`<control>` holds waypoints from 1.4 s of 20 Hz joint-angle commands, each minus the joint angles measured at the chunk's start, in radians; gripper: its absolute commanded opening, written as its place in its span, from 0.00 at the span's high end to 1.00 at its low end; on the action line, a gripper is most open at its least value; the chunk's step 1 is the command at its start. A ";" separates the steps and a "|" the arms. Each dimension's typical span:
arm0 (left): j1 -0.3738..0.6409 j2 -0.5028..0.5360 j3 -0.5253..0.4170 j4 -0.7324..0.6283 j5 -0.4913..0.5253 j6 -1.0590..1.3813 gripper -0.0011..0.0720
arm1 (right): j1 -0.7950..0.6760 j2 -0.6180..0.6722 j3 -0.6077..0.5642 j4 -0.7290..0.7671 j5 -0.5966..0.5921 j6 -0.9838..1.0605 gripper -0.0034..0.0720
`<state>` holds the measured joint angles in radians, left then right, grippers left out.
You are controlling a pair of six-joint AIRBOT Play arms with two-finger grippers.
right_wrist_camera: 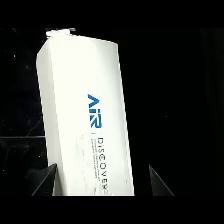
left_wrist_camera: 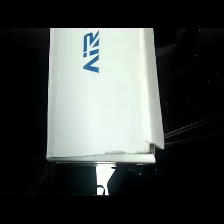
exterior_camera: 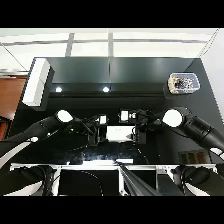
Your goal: Fold the box and place the chain.
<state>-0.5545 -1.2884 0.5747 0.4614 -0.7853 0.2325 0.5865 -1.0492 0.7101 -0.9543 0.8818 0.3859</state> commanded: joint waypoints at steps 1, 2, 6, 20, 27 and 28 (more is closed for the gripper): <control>0.000 -0.001 0.000 0.001 -0.003 0.003 0.43 | 0.000 0.000 0.000 0.009 -0.014 0.010 0.06; 0.000 -0.001 0.000 0.001 -0.003 0.003 0.43 | 0.000 0.000 0.000 0.009 -0.014 0.010 0.07; 0.000 -0.001 0.000 0.001 -0.003 0.003 0.43 | 0.000 0.000 0.000 0.031 -0.015 0.010 0.07; 0.000 -0.001 0.000 0.001 -0.003 0.003 0.43 | 0.000 0.002 0.000 0.047 -0.004 0.010 0.30; 0.000 -0.001 0.000 0.001 -0.003 0.003 0.43 | 0.000 -0.001 -0.001 0.061 0.053 0.011 0.41; 0.000 -0.001 0.000 0.001 -0.003 0.003 0.43 | 0.000 -0.004 -0.002 0.061 0.051 0.010 0.43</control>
<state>-0.5545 -1.2884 0.5747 0.4625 -0.7895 0.2356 0.5865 -1.0492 0.7094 -0.8970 0.9188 0.3962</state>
